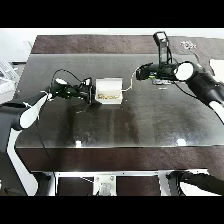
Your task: Fold the box and place the chain.
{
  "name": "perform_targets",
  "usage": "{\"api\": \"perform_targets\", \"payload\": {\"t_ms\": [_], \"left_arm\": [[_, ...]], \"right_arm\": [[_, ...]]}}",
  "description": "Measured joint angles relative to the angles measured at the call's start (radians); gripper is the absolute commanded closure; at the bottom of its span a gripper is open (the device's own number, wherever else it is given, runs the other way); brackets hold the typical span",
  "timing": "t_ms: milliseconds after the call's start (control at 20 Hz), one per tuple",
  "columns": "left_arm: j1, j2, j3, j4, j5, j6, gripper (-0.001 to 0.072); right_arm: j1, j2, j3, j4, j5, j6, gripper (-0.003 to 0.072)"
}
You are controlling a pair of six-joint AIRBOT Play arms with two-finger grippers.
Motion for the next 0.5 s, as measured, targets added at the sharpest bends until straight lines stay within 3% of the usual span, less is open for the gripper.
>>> {"api": "perform_targets", "payload": {"t_ms": [250, 500], "left_arm": [[0.0, 0.0, 0.0, 0.0, 0.0, 0.0, 0.0181], [0.0, 0.0, 0.0, 0.0, 0.0, 0.0, 0.0182]], "right_arm": [[0.122, 0.118, 0.005, 0.003, -0.015, 0.01, 0.0677], [0.18, 0.08, 0.005, 0.009, -0.026, 0.014, 0.0677]]}}
